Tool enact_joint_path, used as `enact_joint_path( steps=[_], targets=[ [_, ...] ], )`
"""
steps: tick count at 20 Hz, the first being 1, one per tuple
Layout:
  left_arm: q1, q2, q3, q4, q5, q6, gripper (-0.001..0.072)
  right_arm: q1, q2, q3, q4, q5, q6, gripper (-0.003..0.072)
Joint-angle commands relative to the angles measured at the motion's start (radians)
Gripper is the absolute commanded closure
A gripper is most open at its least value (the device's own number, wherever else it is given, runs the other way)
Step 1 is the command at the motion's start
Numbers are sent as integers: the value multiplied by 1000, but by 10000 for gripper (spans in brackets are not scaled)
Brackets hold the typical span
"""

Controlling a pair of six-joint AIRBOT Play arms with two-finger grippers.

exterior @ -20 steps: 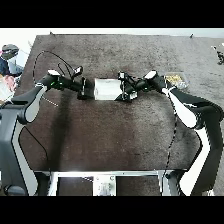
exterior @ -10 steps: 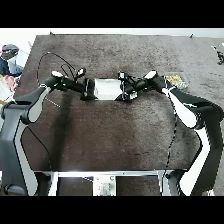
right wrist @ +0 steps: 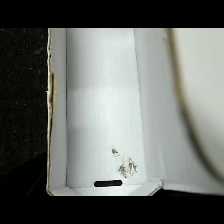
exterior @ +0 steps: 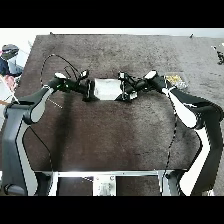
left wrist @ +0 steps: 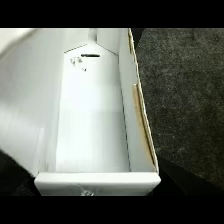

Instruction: Fold the box and place the chain.

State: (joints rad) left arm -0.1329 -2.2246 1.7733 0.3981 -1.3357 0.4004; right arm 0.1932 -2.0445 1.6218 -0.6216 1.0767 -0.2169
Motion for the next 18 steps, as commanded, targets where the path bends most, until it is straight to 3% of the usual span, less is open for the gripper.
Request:
enact_joint_path(
  steps=[1,18],
  targets=[
    [-4,-1,0,13,16,-2,0,1,0,0,0,0,0,172],
    [-32,-1,1,42,43,-11,0,1,0,0,0,0,0,172]
  ],
)
